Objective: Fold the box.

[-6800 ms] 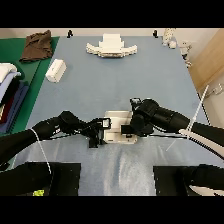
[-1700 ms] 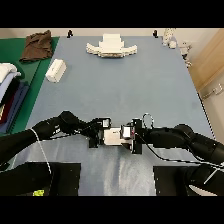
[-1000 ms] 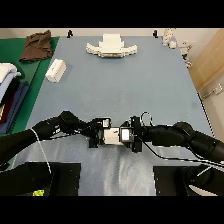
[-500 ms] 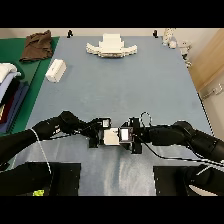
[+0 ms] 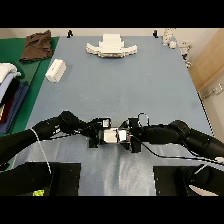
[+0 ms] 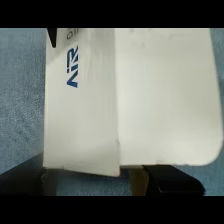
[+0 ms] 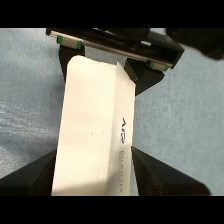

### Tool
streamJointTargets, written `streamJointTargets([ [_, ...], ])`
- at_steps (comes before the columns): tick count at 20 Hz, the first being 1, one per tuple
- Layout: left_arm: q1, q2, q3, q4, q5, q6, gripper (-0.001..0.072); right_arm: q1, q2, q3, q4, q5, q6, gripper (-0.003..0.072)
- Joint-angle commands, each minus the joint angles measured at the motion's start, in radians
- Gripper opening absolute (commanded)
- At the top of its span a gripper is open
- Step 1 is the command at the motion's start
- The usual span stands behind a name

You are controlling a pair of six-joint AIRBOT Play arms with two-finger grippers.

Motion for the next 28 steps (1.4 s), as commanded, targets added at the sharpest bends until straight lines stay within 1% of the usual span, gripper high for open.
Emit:
streamJointTargets([
  [1, 0.0, 0.001, 0.001, 0.0, 0.0, 0.0, 0.0427, 0.015, 0.026, 0.001, 0.035, -0.026, -0.003, 0.0694],
  [3, 0.0, 0.001, 0.001, 0.0, 0.0, 0.0, 0.0427, 0.047, 0.068, 0.0, 0.052, -0.032, -0.003, 0.07],
  [6, 0.0, 0.001, 0.001, 0.0, 0.0, 0.0, 0.0428, 0.074, 0.151, 0.001, 0.134, -0.025, 0.0, 0.07],
  [8, 0.0, 0.001, 0.001, 0.0, 0.0, 0.0, 0.0428, 0.074, 0.203, 0.0, 0.142, 0.02, 0.014, 0.0684],
  [10, 0.0, 0.001, 0.001, 0.0, 0.0, 0.0, 0.0427, 0.054, 0.224, 0.0, 0.126, 0.095, 0.035, 0.0676],
  [12, 0.0, 0.001, 0.001, 0.0, 0.0, 0.0, 0.0428, 0.001, 0.2, 0.0, 0.123, 0.13, 0.035, 0.0675],
  [15, 0.0, 0.001, 0.001, 0.0, 0.0, 0.0, 0.0428, -0.039, 0.119, 0.0, 0.124, 0.117, 0.035, 0.0675],
  [18, 0.0, 0.001, 0.001, 0.0, 0.0, 0.0, 0.0428, -0.017, 0.061, 0.0, 0.136, 0.048, 0.035, 0.0675],
  [20, 0.0, 0.001, 0.001, 0.0, 0.0, 0.0, 0.0427, 0.02, 0.047, 0.0, 0.135, 0.03, 0.034, 0.0675],
  [22, 0.0, 0.001, 0.001, 0.0, 0.0, 0.0, 0.0427, 0.043, 0.037, 0.0, 0.131, 0.032, 0.034, 0.0675],
  [26, 0.0, 0.001, 0.001, 0.0, 0.0, 0.0, 0.0427, 0.043, -0.012, 0.0, 0.114, 0.074, 0.023, 0.0674],
  [28, 0.0, 0.001, 0.001, 0.0, 0.0, 0.0, 0.0428, 0.043, -0.018, 0.0, 0.111, 0.075, 0.023, 0.0674],
])
